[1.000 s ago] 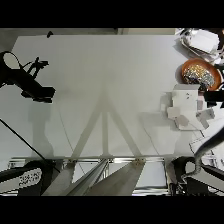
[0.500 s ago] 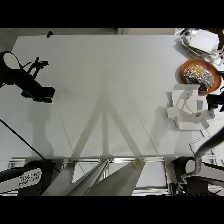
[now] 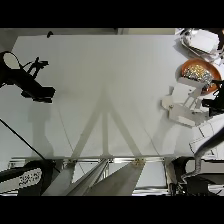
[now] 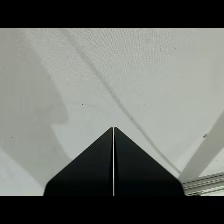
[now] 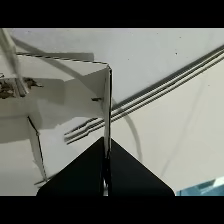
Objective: Fold the box and place the chain.
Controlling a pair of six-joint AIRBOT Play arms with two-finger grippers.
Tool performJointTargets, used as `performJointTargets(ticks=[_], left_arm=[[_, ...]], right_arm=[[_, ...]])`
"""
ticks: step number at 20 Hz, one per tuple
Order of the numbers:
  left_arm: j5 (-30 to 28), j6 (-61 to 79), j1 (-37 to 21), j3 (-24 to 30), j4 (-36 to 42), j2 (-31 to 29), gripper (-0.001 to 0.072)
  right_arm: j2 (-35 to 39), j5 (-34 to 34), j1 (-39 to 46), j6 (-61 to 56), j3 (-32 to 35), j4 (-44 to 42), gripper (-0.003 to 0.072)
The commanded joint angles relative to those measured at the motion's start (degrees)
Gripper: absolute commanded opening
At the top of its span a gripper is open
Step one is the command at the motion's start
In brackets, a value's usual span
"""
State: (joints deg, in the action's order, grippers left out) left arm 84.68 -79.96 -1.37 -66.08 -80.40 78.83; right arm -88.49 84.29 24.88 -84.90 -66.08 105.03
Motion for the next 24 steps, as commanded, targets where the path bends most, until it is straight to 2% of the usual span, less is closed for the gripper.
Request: performJointTargets(ticks=[1,5,8,11,15,17,21,22,23,24], left_arm=[[0.0,0.0,0.0,0.0,0.0,0.0,0.0016],[0.0,0.0,0.0,0.0,0.0,0.0,0.0016],[0.0,0.0,0.0,0.0,0.0,0.0,0.0016],[-3.4,0.0,0.0,0.0,0.1,0.0,0.0016],[-5.4,0.0,0.0,0.0,1.1,0.0,0.0015],[-8.7,1.7,0.0,0.0,3.1,0.0,0.0014],[-10.2,12.7,0.0,0.0,14.1,0.1,0.0019],[-10.1,16.8,0.0,0.0,17.7,0.3,0.0088],[-10.1,21.3,0.0,0.0,21.3,0.8,0.0266],[-9.2,24.8,0.1,0.0,25.7,1.8,0.0321]], right_arm=[[2.2,-2.1,-3.2,6.0,0.0,-5.4,0.0006],[9.9,-9.8,-12.0,11.3,3.3,-17.6,0.0005],[15.8,-17.5,-20.8,13.0,11.5,-26.9,0.0005],[19.3,-23.9,-30.9,13.0,19.1,-33.0,0.0006],[19.3,-28.5,-42.9,10.0,20.6,-34.2,0.0006],[19.3,-31.2,-46.8,7.2,20.6,-34.2,0.0007],[19.3,-34.0,-50.8,5.4,20.6,-34.4,0.0007],[19.3,-34.0,-51.0,5.2,20.6,-34.4,0.0007],[19.3,-33.9,-51.0,5.2,20.6,-34.9,0.0007],[19.3,-33.9,-51.0,5.2,20.6,-34.9,0.0008]])
